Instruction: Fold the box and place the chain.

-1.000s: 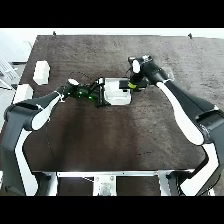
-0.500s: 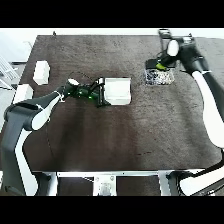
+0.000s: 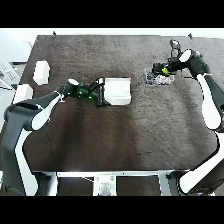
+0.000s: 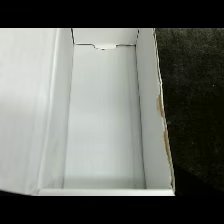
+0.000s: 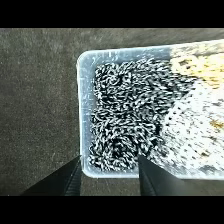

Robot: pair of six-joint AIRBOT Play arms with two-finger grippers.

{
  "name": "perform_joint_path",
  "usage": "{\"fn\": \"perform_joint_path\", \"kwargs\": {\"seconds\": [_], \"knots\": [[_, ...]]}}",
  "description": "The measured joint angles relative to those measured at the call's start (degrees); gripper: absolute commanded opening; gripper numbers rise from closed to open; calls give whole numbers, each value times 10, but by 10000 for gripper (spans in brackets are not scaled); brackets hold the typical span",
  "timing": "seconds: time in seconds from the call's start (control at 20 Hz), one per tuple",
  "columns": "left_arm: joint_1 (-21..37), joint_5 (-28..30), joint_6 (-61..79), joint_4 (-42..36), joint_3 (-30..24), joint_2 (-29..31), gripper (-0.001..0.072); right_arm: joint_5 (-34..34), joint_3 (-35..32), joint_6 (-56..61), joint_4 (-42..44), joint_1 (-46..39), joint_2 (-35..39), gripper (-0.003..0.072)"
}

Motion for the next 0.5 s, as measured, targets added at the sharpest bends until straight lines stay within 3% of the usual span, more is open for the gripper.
{"fn": "perform_joint_path", "kwargs": {"seconds": [0.4,0.5], "knots": [[0,0,0,0,0,0,335,8,0,-43,31,2,-33,353],[0,0,0,0,0,0,335,16,0,-49,31,3,-38,251]]}}
